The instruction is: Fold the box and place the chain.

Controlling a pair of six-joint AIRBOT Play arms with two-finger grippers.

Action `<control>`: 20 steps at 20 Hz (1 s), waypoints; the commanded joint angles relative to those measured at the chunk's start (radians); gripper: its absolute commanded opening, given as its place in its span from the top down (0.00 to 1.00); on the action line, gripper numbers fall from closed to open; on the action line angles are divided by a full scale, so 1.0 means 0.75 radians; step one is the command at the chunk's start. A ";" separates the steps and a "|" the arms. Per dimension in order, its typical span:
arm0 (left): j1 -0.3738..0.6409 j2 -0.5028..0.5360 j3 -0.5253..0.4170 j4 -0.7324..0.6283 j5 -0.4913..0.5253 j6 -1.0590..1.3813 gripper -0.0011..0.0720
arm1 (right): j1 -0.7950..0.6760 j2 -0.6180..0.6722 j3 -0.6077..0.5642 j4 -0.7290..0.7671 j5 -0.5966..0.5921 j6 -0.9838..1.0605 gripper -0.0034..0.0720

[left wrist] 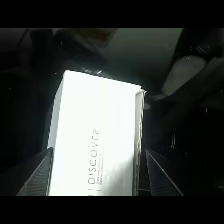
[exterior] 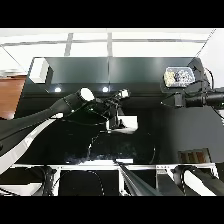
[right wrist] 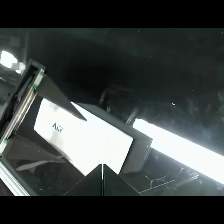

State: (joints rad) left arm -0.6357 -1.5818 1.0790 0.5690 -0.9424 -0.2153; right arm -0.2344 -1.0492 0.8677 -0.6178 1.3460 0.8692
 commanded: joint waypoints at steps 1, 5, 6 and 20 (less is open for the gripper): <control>-0.036 -0.002 0.002 0.047 0.014 0.125 0.01 | -0.001 0.001 0.001 -0.008 -0.001 -0.003 0.93; -0.099 -0.002 0.002 0.261 0.036 0.128 0.01 | -0.001 0.001 0.001 -0.011 -0.001 -0.003 0.93; -0.105 -0.002 0.002 0.286 0.049 0.125 0.01 | -0.001 0.001 0.001 -0.011 -0.002 -0.003 0.93; 0.876 0.555 -0.175 1.343 -0.160 -1.646 0.50 | 0.000 0.000 0.001 -0.009 -0.057 -0.002 0.93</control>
